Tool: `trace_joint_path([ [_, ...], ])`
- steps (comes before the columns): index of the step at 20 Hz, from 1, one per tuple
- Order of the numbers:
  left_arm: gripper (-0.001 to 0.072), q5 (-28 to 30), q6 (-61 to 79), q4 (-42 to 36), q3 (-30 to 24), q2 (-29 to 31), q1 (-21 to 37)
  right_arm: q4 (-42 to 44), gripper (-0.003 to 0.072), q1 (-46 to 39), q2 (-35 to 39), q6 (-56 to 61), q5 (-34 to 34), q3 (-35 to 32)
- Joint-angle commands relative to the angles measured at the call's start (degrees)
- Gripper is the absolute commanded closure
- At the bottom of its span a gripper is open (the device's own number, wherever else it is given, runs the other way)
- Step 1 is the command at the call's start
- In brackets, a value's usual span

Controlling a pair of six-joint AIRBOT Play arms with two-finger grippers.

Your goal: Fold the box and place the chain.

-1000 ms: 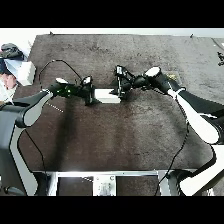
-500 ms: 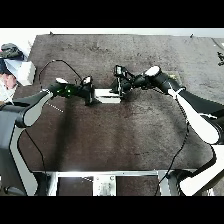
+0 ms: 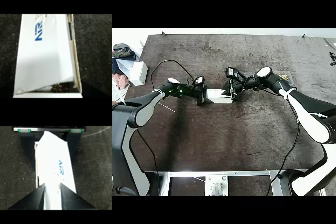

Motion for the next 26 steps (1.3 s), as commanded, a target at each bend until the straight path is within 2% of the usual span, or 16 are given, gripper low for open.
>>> trace_joint_path([
  [1,0.0293,0.0,0.0,0.0,0.0,0.0,0.0,0.0,0.0473,0.0,-0.8,0.2,0.2,-0.3],
  [5,0.0294,0.0,0.0,0.0,0.0,0.0,0.0,-2.1,0.0474,0.1,-0.8,0.7,0.3,-0.7],
  [13,0.0294,0.0,0.0,0.0,0.0,0.0,0.0,-2.6,0.0470,0.1,-0.8,3.3,6.3,-0.9],
  [14,0.0294,0.0,0.0,0.0,0.0,0.0,0.0,-2.2,0.0452,-0.1,-0.7,3.3,6.8,-0.9],
  [16,0.0294,0.0,0.0,0.0,0.0,0.0,0.0,0.8,0.0442,-0.8,-0.3,3.3,7.4,-0.8],
  [20,0.0294,0.0,0.0,0.0,0.0,0.0,0.0,12.0,0.0445,-3.3,0.7,3.3,7.8,-0.8],
  [22,0.0294,0.0,0.0,0.0,0.0,0.0,0.0,12.1,0.0534,-3.4,0.6,3.8,6.8,-0.8],
  [23,0.0294,0.0,0.0,0.0,0.0,0.0,0.0,11.7,0.0538,-3.4,0.3,5.4,6.9,-0.8],
  [24,0.0294,0.0,0.0,0.0,0.0,0.0,0.0,10.6,0.0676,-3.4,-0.2,7.3,6.9,-0.8],
  [26,0.0293,0.0,0.0,0.0,0.0,0.0,0.0,7.5,0.0674,-3.4,-1.7,10.9,7.0,-0.8],
])
